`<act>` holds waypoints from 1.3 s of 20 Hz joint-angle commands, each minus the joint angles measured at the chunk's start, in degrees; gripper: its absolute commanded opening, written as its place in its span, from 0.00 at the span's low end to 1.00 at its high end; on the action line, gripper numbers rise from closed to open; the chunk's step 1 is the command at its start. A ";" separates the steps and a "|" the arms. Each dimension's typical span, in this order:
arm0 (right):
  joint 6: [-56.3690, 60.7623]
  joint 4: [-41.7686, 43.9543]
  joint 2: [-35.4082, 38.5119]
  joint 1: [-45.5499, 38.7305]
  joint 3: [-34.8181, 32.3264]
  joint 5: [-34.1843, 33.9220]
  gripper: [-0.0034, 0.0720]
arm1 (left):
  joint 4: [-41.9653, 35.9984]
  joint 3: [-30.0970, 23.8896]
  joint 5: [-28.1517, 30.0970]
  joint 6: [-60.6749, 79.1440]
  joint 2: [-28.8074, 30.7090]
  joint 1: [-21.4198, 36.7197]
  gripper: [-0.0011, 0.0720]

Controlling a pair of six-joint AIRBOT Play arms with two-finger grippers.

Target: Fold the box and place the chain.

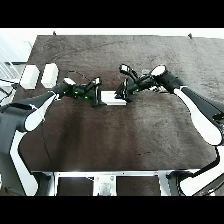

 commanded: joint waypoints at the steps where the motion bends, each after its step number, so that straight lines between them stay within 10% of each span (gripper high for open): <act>1: -0.22 -0.79 -0.79 0.02 0.35 -2.01 0.44 | 0.00 0.00 0.02 0.00 -0.02 0.02 0.66; 26: 0.46 -3.91 -2.49 0.46 4.66 -5.20 0.44 | 0.00 0.00 0.00 0.00 -0.02 0.00 0.66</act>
